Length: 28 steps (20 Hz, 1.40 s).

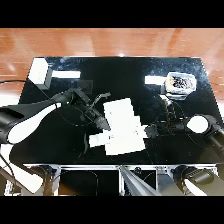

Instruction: Fold the box and place the chain.

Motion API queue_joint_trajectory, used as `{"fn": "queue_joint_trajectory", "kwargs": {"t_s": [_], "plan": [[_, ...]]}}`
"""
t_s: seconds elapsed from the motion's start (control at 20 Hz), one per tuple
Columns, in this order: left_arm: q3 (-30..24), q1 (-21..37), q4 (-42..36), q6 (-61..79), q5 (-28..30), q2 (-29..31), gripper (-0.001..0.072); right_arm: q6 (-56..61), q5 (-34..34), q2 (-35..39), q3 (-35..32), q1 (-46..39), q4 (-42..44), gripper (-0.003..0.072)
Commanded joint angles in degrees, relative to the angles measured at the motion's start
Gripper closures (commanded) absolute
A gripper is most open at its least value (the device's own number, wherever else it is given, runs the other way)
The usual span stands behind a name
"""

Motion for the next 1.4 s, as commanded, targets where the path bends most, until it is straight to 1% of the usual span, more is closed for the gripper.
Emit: {"fn": "queue_joint_trajectory", "kwargs": {"t_s": [0.0, 0.1, 0.15, 0.2, 0.25, 0.35, 0.4, 0.45, 0.55, 0.6, 0.65, 0.7, 0.75, 0.8, 0.9, 1.05, 1.15, 1.25, 1.35], "plan": [[0.61, -0.07, 0.17, 0.15, 0.09, -0.48, 0.0303, 0.00, 0.00, 0.02, 0.00, 0.07, 0.52, 0.0654], [0.76, -0.07, 0.11, 0.15, -0.17, -0.48, 0.0304, 0.00, 0.00, 0.02, 0.00, 0.07, 0.52, 0.0655], [0.92, -0.07, 0.09, 0.13, -0.24, -0.48, 0.0335, 0.00, 0.02, 0.02, 0.00, 0.07, 0.52, 0.0655], [1.05, -0.04, -0.04, 0.13, -0.26, -0.48, 0.0406, 0.00, 0.04, 0.02, 0.00, 0.07, 0.55, 0.0655], [1.27, -0.07, -0.02, 0.13, -0.24, -0.48, 0.0418, 0.00, 0.04, 0.02, 0.00, 0.07, 0.55, 0.0654], [1.57, -0.04, -0.17, 0.15, -0.26, -0.48, 0.0421, 0.00, 0.20, 0.02, 0.00, 0.07, 0.68, 0.0655], [1.73, -0.04, -0.22, 0.15, -0.24, -0.48, 0.0461, 0.00, 0.37, 0.02, 0.00, 0.07, 0.66, 0.0655], [1.75, -0.04, -0.20, 0.26, -0.24, -0.48, 0.0559, -0.02, 0.61, 0.02, 0.00, 0.07, 0.68, 0.0655], [1.75, -0.04, -0.20, 1.18, -0.22, -0.48, 0.0662, 0.00, 0.52, 0.02, 0.00, 0.07, 0.66, 0.0655], [1.75, -0.04, -0.20, 1.46, -0.04, -0.48, 0.0688, 0.00, 0.59, 0.02, 0.00, 0.07, 0.63, 0.0654], [1.75, -0.04, -0.17, 1.73, 0.17, -0.48, 0.0689, 0.02, 0.68, 0.02, 0.00, 0.07, 0.63, 0.0652], [1.75, -0.04, -0.17, 2.10, 0.20, -0.46, 0.0689, 0.02, 0.74, 0.02, 0.00, 0.07, 0.52, 0.0438], [1.75, -0.04, -0.17, 3.17, 0.44, -0.46, 0.0689, 0.00, 0.92, 0.02, 0.13, 0.07, 0.15, -0.0034], [2.01, -0.04, 0.09, 4.07, 0.63, -0.46, 0.0689, -0.02, 1.36, 0.02, 0.50, 0.04, -1.07, -0.0008], [3.39, -0.04, 1.53, 5.14, 0.59, -0.42, 0.0690, -0.02, 5.07, 0.02, 2.60, 0.04, -6.84, -0.0007], [6.54, -0.07, 4.42, 9.75, 0.55, 0.13, 0.0692, 0.00, 16.65, 0.02, 10.38, 0.07, -16.41, -0.0007], [7.41, -0.11, 6.23, 13.05, -0.76, 1.84, 0.0693, 0.00, 23.06, 0.13, 16.81, 0.07, -21.49, -0.0007], [7.17, -0.39, 9.03, 16.44, -4.85, 4.94, 0.0694, 0.00, 25.68, 0.20, 22.49, 0.07, -26.05, -0.0007], [5.88, -1.11, 11.89, 19.69, -11.04, 8.61, 0.0694, -0.04, 24.61, 0.20, 25.79, 0.07, -28.22, -0.0007]]}}
